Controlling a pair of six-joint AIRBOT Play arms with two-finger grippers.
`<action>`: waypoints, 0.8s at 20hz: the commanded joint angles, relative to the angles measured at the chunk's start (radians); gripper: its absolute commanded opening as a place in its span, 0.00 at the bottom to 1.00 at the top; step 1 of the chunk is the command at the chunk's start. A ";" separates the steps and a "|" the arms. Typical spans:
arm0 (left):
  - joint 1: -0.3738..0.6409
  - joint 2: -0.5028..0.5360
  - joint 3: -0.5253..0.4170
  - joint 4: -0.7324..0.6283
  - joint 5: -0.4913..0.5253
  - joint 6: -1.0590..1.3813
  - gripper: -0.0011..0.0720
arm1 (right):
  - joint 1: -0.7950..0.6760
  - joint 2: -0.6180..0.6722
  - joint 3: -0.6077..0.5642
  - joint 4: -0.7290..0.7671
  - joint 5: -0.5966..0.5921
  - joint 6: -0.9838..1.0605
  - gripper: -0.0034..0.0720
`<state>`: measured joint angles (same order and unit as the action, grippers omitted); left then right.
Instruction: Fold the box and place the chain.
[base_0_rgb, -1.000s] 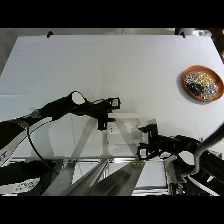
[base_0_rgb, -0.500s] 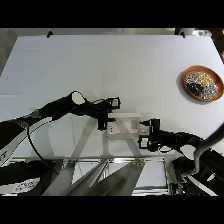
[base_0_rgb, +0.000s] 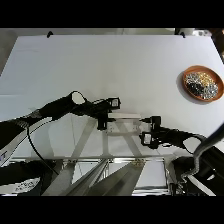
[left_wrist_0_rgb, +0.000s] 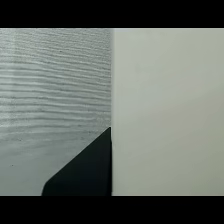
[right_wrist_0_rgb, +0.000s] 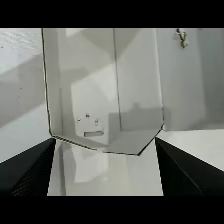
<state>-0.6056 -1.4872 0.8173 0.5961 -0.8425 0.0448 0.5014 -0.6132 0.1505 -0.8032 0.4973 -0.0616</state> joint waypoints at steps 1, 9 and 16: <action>0.000 0.000 0.000 0.000 0.000 -0.001 0.03 | -0.025 -0.001 0.001 0.078 -0.003 -0.052 0.95; -0.001 0.000 0.000 0.000 0.000 -0.001 0.03 | -0.025 -0.037 0.001 0.132 -0.046 -0.051 0.95; 0.000 0.000 0.000 0.000 0.000 -0.001 0.03 | -0.040 -0.095 0.003 0.199 -0.060 -0.073 0.95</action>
